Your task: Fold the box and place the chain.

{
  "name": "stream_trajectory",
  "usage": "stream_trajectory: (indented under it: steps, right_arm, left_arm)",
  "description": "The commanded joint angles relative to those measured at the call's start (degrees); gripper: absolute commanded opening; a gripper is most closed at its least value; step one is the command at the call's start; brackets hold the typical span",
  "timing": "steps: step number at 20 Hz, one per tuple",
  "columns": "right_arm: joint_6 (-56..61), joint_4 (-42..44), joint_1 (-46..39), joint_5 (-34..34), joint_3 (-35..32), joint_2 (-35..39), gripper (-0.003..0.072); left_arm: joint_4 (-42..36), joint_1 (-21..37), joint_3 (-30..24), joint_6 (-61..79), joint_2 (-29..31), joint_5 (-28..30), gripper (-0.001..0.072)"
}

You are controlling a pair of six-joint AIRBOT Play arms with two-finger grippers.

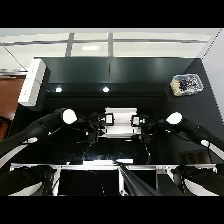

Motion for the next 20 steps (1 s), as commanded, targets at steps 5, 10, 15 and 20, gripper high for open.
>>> stream_trajectory:
  steps: [5, 10, 15, 20]
  right_arm:
    - [0.0, 0.0, 0.1, 0.0, 0.0, 0.0, 0.0425]
    - [0.0, 0.0, 0.1, 0.0, 0.0, 0.0, 0.0425]
    - [0.0, 0.0, 0.1, 0.0, 0.0, 0.0, 0.0425]
    - [0.0, 0.0, 0.1, 0.0, 0.0, 0.0, 0.0425]
  left_arm:
    - [-7.8, -0.4, 0.1, -0.2, -0.3, 3.7, 0.0219]
    - [-11.1, -0.4, 0.1, -0.2, -2.3, 2.7, 0.0219]
    - [-11.1, -0.8, 0.1, -0.2, -3.0, 2.2, 0.0161]
    - [-10.9, -1.0, 0.1, -0.2, -3.0, 2.2, 0.0205]
